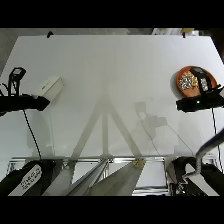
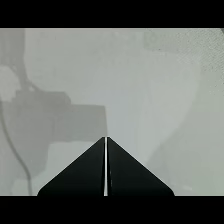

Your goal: Fold the box and place the chain.

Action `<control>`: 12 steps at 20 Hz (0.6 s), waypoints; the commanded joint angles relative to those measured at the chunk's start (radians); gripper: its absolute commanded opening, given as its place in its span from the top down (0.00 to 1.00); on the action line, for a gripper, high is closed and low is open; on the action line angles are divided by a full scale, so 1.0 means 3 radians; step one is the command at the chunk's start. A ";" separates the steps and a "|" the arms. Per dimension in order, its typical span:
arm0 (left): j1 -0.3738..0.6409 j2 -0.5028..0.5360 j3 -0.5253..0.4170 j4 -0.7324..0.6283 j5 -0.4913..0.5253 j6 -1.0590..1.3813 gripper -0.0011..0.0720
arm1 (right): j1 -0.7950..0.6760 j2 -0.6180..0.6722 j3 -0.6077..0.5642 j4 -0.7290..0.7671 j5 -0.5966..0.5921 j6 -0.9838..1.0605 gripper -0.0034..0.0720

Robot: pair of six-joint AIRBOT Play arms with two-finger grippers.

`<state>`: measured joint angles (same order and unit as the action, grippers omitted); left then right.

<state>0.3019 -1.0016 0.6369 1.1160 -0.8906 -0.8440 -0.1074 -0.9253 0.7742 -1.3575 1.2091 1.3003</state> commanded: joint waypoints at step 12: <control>0.0028 -0.0312 0.0000 0.0477 -0.0401 -0.0877 0.03 | -0.0003 0.0003 0.0001 0.0000 0.0011 0.0004 0.93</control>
<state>0.3115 -1.1095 0.6373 1.2472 -0.9901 -1.0531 -0.1074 -0.9253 0.7742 -1.3575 1.2102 1.3006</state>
